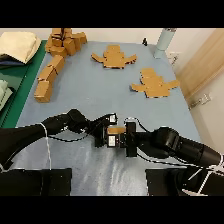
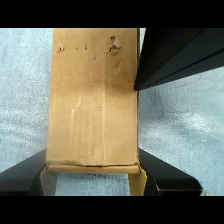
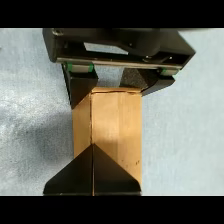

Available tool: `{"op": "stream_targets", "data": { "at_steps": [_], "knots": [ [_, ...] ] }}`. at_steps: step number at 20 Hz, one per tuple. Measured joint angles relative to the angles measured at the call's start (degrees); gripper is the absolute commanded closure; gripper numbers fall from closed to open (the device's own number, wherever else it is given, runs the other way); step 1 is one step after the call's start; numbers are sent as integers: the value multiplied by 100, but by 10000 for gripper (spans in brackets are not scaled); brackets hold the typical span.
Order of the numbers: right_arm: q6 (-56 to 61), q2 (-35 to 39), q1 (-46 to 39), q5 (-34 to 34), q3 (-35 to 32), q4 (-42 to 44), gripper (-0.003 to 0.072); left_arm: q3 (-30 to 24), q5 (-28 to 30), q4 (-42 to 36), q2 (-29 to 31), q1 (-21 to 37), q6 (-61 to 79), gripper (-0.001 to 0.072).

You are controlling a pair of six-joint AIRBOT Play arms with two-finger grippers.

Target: Fold the box.

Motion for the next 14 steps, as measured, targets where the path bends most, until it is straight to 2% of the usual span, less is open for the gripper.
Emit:
{"op": "stream_targets", "data": {
  "at_steps": [4, 8, 11, 14],
  "knots": [
    [2, 26, 0, -13, -4, -7, 678, 0, 0, 0, 0, 0, 0, 262],
    [328, 455, 0, -142, 0, -210, 678, 0, 0, 0, 0, 0, 0, 262],
    [1759, 957, -59, -538, 4, -949, 678, 0, 0, 0, 0, 0, 0, 262],
    [3534, 1266, -365, -1217, 4, -1521, 678, 0, -2, 0, 0, 0, 0, 262]
  ]
}}
